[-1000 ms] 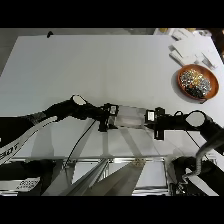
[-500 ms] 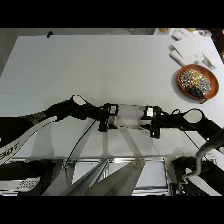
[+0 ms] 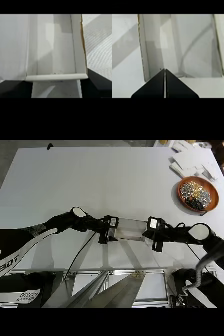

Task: Fold the box and place the chain.

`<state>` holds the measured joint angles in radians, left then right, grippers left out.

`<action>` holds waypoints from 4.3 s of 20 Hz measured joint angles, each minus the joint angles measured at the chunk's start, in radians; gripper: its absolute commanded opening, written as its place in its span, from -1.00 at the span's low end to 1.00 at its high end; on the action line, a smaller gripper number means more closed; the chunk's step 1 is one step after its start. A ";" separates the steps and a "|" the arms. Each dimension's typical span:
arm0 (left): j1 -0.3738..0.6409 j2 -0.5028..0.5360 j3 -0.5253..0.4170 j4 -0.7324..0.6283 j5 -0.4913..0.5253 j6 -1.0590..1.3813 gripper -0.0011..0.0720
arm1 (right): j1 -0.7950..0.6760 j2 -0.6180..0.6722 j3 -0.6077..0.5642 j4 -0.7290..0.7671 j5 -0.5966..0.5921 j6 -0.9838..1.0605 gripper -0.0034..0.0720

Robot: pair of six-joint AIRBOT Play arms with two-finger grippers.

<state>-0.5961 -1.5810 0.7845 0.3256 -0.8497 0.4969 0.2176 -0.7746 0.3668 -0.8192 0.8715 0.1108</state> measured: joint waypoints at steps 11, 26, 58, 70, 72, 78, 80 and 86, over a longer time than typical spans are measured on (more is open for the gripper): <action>0.000 0.000 0.000 0.000 0.000 0.000 -0.87 | -0.271 0.106 0.003 -0.130 -0.024 0.906 -0.87; 0.000 0.000 0.000 0.000 0.000 0.000 -0.87 | -0.372 -0.237 0.000 -0.075 0.179 1.115 -0.87; 0.000 0.000 0.000 0.000 0.000 0.000 -0.87 | 0.071 -0.203 0.164 -0.219 0.058 1.560 -0.07; 0.000 0.000 0.000 0.001 -0.001 0.000 -0.87 | 0.364 -0.397 0.322 -0.545 0.087 2.107 -0.20; 0.000 0.000 0.000 0.001 -0.001 0.000 -0.87 | 0.380 -0.414 0.326 -0.570 0.092 2.155 -0.28; 0.000 0.000 0.000 0.000 0.000 0.000 -0.87 | 0.395 -0.435 0.329 -0.621 0.093 2.244 -0.86; 0.000 0.000 0.000 0.001 0.001 0.003 -0.87 | 0.397 -0.436 0.329 -0.626 0.090 2.252 -0.86; 0.001 0.000 0.000 -0.003 0.005 -0.005 -0.87 | 0.397 -0.438 0.329 -0.626 0.042 2.272 -0.38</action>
<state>-0.5953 -1.5806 0.7845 0.3229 -0.8448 0.4919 0.6147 -1.2125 0.6960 -1.4452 0.9131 2.3825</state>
